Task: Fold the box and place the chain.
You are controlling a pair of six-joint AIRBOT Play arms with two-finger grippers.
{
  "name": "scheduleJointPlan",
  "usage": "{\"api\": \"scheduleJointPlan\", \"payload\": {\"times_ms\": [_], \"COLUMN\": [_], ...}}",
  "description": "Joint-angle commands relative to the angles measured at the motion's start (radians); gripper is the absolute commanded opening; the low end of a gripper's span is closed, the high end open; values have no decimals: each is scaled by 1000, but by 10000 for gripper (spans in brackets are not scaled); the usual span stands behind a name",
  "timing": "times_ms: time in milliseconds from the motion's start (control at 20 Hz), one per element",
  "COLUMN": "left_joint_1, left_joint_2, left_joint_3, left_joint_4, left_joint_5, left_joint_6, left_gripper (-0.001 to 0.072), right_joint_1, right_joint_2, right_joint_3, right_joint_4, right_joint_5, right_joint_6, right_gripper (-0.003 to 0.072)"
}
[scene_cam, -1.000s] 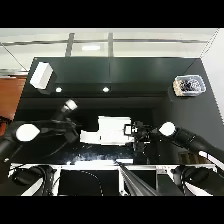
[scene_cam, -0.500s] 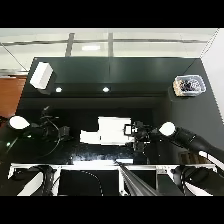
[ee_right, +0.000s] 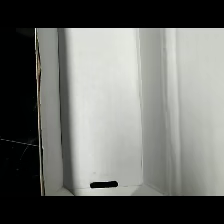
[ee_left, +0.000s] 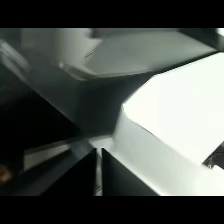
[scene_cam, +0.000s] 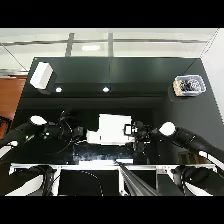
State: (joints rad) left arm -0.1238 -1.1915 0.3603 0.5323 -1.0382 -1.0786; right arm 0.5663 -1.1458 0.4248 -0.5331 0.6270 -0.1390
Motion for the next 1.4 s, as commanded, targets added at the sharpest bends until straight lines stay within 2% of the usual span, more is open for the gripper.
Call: {"api": "scheduleJointPlan", "payload": {"times_ms": [0, 50, 100, 150, 200, 250, 300, 550, 700, 950, 1050, 1100, 1350], "left_joint_1": [-20, -20, -20, -20, -19, -16, -16, -42, -137, -298, -346, -368, -453], "left_joint_2": [-11, -10, -8, -5, -3, -3, -3, -3, -3, -3, -3, -3, -3], "left_joint_3": [0, 2, 8, 15, 24, 35, 49, 109, 136, 217, 251, 269, 348], "left_joint_4": [-127, -134, -133, -132, -132, -128, -122, -117, -93, 146, 183, 203, 371], "left_joint_5": [4, -3, -17, -26, -36, -48, -58, -100, -85, 64, 111, 121, 99], "left_joint_6": [127, 143, 158, 163, 163, 163, 162, 151, 85, -144, -209, -252, -489], "left_gripper": [88, 95, 175, 289, 361, 499, 526, 526, 525, 524, 523, 498, 495], "right_joint_1": [1, 1, 1, 1, 1, 1, 1, 1, 1, 1, 1, 1, 1], "right_joint_2": [0, 0, 0, 0, 0, 0, 0, 0, 0, 0, 0, 0, 0], "right_joint_3": [0, 0, 0, 0, 0, 0, 0, 0, 0, 0, 0, 0, 0], "right_joint_4": [0, 0, 0, 0, 0, 0, 0, 0, 0, 0, 0, 0, 0], "right_joint_5": [0, 0, 0, 0, 0, 0, 0, 0, 0, -1, -1, -1, -1], "right_joint_6": [0, 0, 0, 0, 0, 0, 0, 0, 0, 0, 0, 0, 0], "right_gripper": [442, 442, 442, 442, 442, 442, 442, 442, 442, 442, 442, 442, 442]}}
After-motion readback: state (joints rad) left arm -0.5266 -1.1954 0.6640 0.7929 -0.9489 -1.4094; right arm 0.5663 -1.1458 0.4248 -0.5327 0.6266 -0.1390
